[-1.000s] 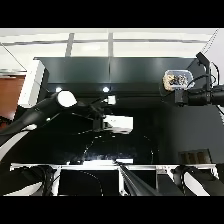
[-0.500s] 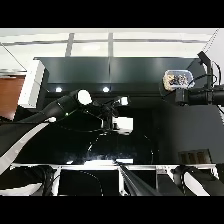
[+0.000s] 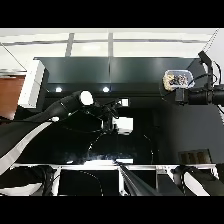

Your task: Fold the box and place the chain.

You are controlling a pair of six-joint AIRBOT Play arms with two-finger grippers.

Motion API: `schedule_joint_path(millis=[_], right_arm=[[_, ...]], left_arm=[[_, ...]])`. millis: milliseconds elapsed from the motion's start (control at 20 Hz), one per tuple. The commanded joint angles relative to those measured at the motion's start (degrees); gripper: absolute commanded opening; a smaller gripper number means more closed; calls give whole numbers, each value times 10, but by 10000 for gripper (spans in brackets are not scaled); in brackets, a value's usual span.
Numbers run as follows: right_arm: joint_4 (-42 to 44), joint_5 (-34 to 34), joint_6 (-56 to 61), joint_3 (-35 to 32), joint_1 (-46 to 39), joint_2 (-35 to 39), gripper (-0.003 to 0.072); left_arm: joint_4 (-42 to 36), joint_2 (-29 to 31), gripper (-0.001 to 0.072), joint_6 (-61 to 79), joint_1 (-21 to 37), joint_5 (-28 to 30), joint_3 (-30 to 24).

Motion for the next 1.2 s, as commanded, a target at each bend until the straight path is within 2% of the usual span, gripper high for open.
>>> schedule_joint_path(millis=[0,150,200,300,450,550,700,850,1000,1150], right_arm=[[0,-8,0,0,0,0,21],[1,-13,0,0,0,0,21],[1,-11,0,0,0,0,21],[1,-4,0,0,0,0,21],[1,-3,0,0,0,0,21],[1,1,0,0,0,0,21],[0,8,0,0,0,0,21],[0,6,-11,0,0,0,21],[0,2,-16,0,0,0,21],[0,-7,-18,0,0,0,21]], left_arm=[[19,-27,714,35,-11,37,-1],[34,-50,711,31,-33,77,-1],[48,-46,671,21,-36,75,-1],[103,-27,341,-43,-38,66,0],[189,28,316,-168,-14,-3,-1],[233,68,314,-257,35,-76,-5],[279,138,315,-389,167,-141,-51],[369,212,314,-587,347,-168,-136],[387,263,314,-599,532,-182,-209],[387,271,314,-565,670,-182,-214]])
